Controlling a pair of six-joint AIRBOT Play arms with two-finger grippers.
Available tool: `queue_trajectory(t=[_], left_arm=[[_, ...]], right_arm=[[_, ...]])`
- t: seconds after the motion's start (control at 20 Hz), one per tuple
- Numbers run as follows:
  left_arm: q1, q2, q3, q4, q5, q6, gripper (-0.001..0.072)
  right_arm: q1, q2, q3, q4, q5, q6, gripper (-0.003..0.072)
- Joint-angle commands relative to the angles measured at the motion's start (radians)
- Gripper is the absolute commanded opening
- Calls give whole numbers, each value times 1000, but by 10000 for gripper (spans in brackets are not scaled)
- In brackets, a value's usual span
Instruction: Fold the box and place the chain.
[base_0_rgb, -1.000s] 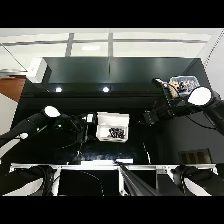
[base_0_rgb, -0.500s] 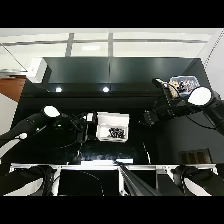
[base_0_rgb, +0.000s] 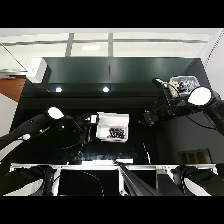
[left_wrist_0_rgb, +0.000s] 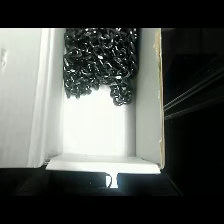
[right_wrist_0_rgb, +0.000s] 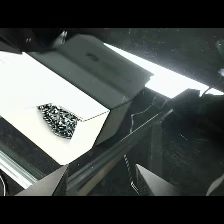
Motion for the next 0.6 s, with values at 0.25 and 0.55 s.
queue_trajectory(t=[0.25,0.55], left_arm=[[-6,-2,1,1,20,-11,419],[-6,-2,1,1,20,-11,417]], right_arm=[[1,1,0,0,-53,21,714],[21,-21,1,124,-354,19,713]])
